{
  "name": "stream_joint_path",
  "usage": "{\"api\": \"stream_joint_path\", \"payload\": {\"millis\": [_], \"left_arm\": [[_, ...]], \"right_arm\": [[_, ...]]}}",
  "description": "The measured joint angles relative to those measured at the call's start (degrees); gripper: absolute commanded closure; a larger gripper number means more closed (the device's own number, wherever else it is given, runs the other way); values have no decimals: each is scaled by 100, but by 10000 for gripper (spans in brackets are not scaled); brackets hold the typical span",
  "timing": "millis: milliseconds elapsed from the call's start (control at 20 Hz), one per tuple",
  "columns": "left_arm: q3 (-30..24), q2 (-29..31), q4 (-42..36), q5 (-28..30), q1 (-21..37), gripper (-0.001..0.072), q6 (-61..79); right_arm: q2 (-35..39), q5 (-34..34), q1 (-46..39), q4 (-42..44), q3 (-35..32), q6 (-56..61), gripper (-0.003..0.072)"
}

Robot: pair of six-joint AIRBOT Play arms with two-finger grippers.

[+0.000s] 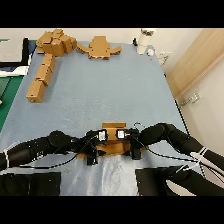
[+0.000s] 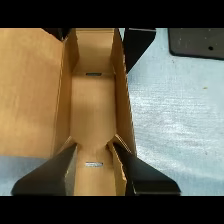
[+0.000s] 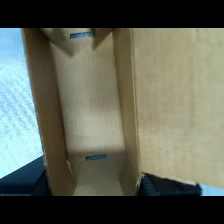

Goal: Fold the box.

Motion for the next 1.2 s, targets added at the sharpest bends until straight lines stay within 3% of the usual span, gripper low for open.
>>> {"api": "stream_joint_path", "payload": {"millis": [50, 100, 150, 400, 450, 550, 600, 800, 950, 1200], "left_arm": [[-2, -2, -28, 4, -7, 335, 22], [-2, -4, -48, 4, -11, 255, 37], [-2, -15, -74, 4, -11, 95, 57], [0, -116, -127, -13, -15, 93, 79], [0, -127, -131, -13, -15, 149, 76], [0, -136, -105, -13, -15, 573, 72], [-2, -118, -68, -39, -15, 668, 72], [-31, 179, 190, -31, 15, 696, -52], [-55, 546, 1126, -181, 149, 696, -1088], [-61, 1543, 3340, -1633, 761, 696, -3871]], "right_arm": [[0, 0, 0, 0, 2, -2, 130], [0, 0, 0, 0, 0, -2, 130], [0, 0, 0, 0, 2, -2, 130], [0, 0, 0, 0, 0, 0, 130], [0, 0, 0, 0, 2, 0, 130], [0, 0, 0, 0, 2, 0, 130], [0, 0, 0, 4, 2, 9, 130], [0, 2, 0, 4, 2, 9, 130], [0, 2, 0, 4, 0, 7, 130], [0, 2, 0, 4, 0, 4, 130]]}}
